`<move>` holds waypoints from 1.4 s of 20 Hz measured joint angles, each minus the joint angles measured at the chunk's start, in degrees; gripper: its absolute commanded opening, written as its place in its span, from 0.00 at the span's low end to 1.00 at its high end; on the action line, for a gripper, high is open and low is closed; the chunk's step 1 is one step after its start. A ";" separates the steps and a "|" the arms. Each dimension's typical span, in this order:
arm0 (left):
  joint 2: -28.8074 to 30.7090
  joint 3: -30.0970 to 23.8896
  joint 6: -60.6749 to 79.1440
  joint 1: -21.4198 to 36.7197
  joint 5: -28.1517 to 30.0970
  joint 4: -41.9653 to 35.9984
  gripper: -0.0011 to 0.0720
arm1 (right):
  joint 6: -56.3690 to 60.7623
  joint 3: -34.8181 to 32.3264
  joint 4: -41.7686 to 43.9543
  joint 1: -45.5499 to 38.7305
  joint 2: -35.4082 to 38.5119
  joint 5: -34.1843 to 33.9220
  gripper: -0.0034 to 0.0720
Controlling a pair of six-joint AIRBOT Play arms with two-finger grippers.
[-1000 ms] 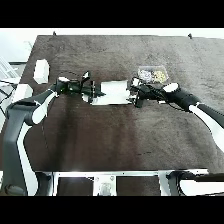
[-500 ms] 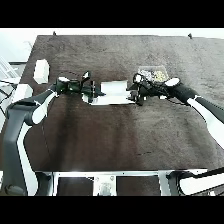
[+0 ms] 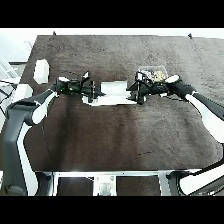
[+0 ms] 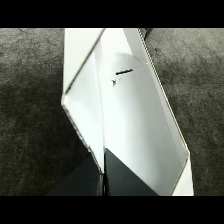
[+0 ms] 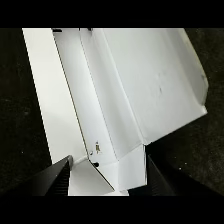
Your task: Fold the box and place the chain.
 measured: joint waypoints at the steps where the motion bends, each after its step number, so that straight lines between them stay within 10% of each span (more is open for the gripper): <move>1: 0.00 0.00 0.00 0.00 -0.02 0.00 0.04 | -0.20 0.44 0.00 -0.02 -0.46 0.46 0.78; 28: 0.02 0.00 0.02 0.02 -0.02 0.02 0.05 | -6.36 6.49 3.19 -0.13 -9.53 11.63 0.85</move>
